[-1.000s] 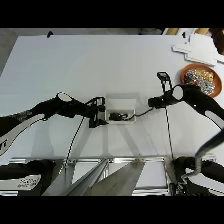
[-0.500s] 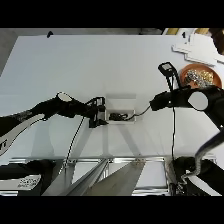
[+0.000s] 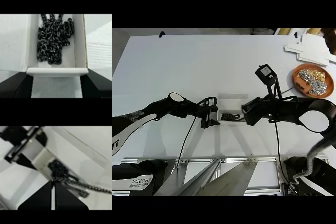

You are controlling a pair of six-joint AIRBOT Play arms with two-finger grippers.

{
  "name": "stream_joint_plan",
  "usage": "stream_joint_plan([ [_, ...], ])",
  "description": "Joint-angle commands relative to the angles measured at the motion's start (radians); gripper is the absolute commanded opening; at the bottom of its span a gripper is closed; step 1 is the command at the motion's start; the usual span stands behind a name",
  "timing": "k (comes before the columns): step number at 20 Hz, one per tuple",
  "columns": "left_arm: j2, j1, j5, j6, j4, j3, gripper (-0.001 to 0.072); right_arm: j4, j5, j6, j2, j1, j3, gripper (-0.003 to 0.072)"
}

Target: Fold the box and place the chain.

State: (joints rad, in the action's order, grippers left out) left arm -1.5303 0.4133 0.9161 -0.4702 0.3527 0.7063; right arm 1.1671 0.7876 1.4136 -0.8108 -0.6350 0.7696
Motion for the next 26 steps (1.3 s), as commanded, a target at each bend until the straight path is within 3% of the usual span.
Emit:
stream_joint_plan([
  [1, 0.0, 0.0, 0.0, 0.0, 0.0, 0.001, 0.0151, -0.069, -0.078, 0.018, -0.008, -0.066, 0.001, 0.0014],
  [6, 0.0, 0.0, 0.0, 0.0, 0.0, 0.001, 0.0151, -0.091, -0.125, 0.018, -0.077, -0.115, 0.001, 0.0014],
  [12, 0.0, 0.0, 0.0, 0.0, 0.0, 0.001, 0.0151, -0.031, -0.143, 0.025, -0.25, -0.115, 0.001, 0.0017],
  [14, 0.0, 0.0, 0.0, 0.0, 0.0, 0.001, 0.0151, 0.002, -0.152, 0.026, -0.304, -0.112, 0.001, 0.0104],
  [17, 0.0, 0.0, 0.0, 0.0, 0.0, 0.001, 0.0151, 0.035, -0.189, 0.026, -0.316, -0.11, 0.004, 0.0123],
  [19, 0.0, 0.0, 0.0, 0.0, 0.0, 0.001, 0.0151, 0.032, -0.158, 0.025, -0.296, -0.078, 0.032, 0.0251],
  [22, 0.0, 0.0, 0.0, 0.0, 0.0, 0.001, 0.0151, 0.052, -0.055, 0.017, -0.256, 0.045, 0.106, 0.0248],
  [24, 0.0, 0.0, 0.0, 0.0, 0.0, 0.001, 0.0151, 0.081, -0.024, 0.017, -0.225, 0.149, 0.129, 0.017],
  [26, 0.0, 0.0, 0.0, 0.0, 0.0, 0.001, 0.0151, 0.129, 0.008, 0.017, -0.214, 0.243, 0.129, 0.0149],
])
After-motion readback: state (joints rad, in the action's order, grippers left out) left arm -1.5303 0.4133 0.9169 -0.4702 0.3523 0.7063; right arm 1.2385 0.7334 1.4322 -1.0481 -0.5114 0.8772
